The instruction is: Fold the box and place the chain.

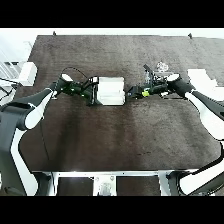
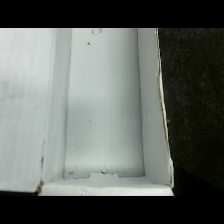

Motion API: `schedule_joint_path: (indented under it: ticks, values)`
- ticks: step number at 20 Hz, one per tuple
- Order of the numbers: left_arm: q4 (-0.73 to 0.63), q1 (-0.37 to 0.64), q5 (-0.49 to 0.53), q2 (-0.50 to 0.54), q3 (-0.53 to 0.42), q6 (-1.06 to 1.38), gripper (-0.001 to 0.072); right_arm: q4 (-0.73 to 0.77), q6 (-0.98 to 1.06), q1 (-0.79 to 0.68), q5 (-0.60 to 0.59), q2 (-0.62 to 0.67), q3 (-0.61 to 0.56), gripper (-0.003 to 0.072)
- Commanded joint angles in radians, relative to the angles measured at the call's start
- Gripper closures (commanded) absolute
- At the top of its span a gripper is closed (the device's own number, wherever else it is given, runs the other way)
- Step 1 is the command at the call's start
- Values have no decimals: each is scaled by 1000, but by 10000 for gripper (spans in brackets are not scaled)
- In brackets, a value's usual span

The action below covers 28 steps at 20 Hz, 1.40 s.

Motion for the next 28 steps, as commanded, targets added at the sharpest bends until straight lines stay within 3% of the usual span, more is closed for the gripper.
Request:
schedule_joint_path:
  ticks: [1,14,19,28]
  values:
    - [0,0,1,-1,0,0,234,12,2,16,0,4,2,226]
    - [0,0,0,-1,0,0,234,-133,125,109,-31,4,82,228]
    - [0,0,0,-1,0,0,234,-315,270,156,-36,4,120,229]
    - [0,0,-2,-1,0,0,234,-498,450,226,-84,3,179,227]
